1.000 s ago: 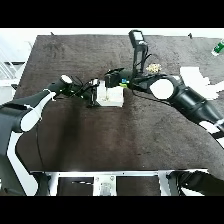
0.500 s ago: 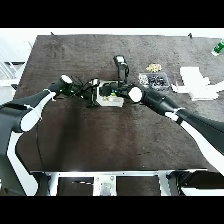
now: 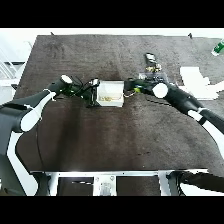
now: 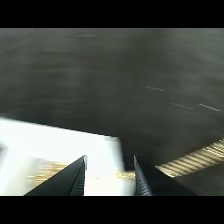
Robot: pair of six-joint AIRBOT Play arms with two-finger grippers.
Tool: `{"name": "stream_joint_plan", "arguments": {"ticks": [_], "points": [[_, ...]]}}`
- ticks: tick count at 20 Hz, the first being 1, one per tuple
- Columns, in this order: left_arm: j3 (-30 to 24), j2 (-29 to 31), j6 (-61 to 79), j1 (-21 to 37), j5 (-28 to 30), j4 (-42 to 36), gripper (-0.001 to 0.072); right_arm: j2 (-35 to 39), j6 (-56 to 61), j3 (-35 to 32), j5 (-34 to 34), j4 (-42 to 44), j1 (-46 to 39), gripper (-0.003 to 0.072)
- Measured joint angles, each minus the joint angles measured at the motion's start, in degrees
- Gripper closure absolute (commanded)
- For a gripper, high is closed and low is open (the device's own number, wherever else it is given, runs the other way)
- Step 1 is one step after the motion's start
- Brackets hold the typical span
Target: Fold the box and place the chain.
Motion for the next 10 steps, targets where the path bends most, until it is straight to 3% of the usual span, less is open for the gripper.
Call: {"name": "stream_joint_plan", "arguments": {"ticks": [5,8,10], "points": [[0.0,0.0,0.0,0.0,0.0,0.0,0.0086,-4.1,2.6,-3.1,-3.0,1.2,-5.5,0.0324],[0.0,0.0,0.0,0.0,0.0,0.0,0.0086,-9.3,3.1,-0.8,-4.8,2.5,-6.3,0.0326],[0.0,0.0,0.0,0.0,0.0,0.0,0.0086,-12.8,3.2,1.5,-5.2,2.9,-6.6,0.0368]]}}
